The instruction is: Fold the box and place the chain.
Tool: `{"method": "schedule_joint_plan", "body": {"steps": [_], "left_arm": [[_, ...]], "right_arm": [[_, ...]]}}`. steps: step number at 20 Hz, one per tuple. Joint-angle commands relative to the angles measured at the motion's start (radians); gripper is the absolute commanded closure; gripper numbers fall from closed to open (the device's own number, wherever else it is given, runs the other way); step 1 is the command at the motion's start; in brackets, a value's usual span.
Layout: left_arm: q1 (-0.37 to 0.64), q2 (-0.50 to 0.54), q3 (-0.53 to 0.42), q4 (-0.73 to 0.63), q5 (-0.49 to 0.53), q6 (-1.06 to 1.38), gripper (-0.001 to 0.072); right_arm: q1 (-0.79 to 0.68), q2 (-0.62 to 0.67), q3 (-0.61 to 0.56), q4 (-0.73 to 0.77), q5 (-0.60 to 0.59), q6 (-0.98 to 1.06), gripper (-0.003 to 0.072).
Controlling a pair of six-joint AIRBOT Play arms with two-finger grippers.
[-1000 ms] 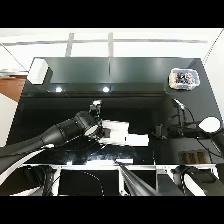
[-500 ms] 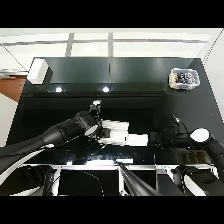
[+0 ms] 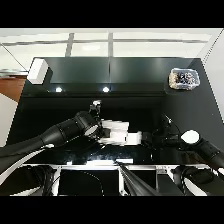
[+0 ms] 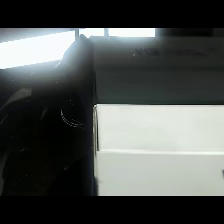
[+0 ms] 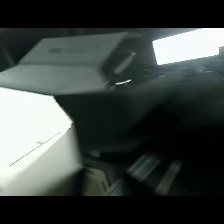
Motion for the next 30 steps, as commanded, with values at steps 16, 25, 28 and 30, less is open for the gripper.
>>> {"method": "schedule_joint_plan", "body": {"steps": [16, 25, 28, 30], "left_arm": [[0.0, -0.001, 0.0, 0.001, 0.001, 0.001, 0.0682], [0.0, -0.001, 0.0, 0.001, 0.001, 0.001, 0.0682], [0.0, -0.001, 0.0, 0.001, 0.001, 0.001, 0.0682], [0.0, -0.001, 0.0, 0.001, 0.001, 0.001, 0.0682]], "right_arm": [[0.193, -0.018, 0.13, 0.042, -0.088, 0.086, 0.0148], [0.277, -0.08, 0.253, -0.28, -0.095, 0.358, 0.0219], [0.303, -0.135, 0.306, -0.291, -0.074, 0.373, 0.0224], [0.323, -0.159, 0.335, -0.299, -0.071, 0.402, 0.0224]]}}
